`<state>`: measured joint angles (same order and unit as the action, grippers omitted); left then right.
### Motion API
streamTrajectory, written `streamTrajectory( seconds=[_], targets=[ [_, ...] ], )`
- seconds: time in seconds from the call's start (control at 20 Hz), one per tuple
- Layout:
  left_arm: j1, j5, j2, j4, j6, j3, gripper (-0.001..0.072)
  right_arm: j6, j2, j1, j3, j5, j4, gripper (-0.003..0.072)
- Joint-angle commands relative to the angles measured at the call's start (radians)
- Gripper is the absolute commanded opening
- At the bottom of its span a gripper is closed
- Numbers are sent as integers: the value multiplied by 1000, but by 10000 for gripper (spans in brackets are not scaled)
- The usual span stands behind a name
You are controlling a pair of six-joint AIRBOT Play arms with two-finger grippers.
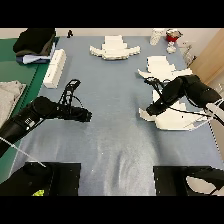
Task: Fold the box.
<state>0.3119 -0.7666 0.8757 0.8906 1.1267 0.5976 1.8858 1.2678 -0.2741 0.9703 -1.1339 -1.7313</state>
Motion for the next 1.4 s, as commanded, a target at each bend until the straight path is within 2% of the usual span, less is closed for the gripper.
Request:
streamTrajectory(
  seconds=[0.0, 0.65, 0.75, 0.95, 1.05, 1.1, 1.15, 1.2, 1.35],
  targets=[
    [0, 0, 0, 0, 0, 0, 12, 0, 0, 0, 1, 0, 0, 7],
    [0, 0, 0, 0, 0, 0, 12, -1, 0, 0, 1, 0, -11, 7],
    [0, 1, 0, 0, 0, 0, 12, -2, 0, 0, 1, 0, -76, 7],
    [0, 1, 0, -44, 0, 0, 12, -13, 3, 0, 0, 27, -298, 10],
    [0, 1, 0, -81, 0, 0, 12, -169, 3, 1, 2, 62, -286, 17],
    [0, 4, 0, -90, 0, 0, 13, -306, 3, 11, 16, 63, -200, 67],
    [0, 6, 0, -106, 0, 0, 13, -421, 3, 32, 40, 46, -84, 224],
    [0, 10, 0, -122, 1, 0, 14, -484, 4, 66, 70, 5, 22, 303],
    [0, 9, 0, -152, 0, 0, 14, -500, 5, 250, 165, -142, 261, 356]
  ],
)
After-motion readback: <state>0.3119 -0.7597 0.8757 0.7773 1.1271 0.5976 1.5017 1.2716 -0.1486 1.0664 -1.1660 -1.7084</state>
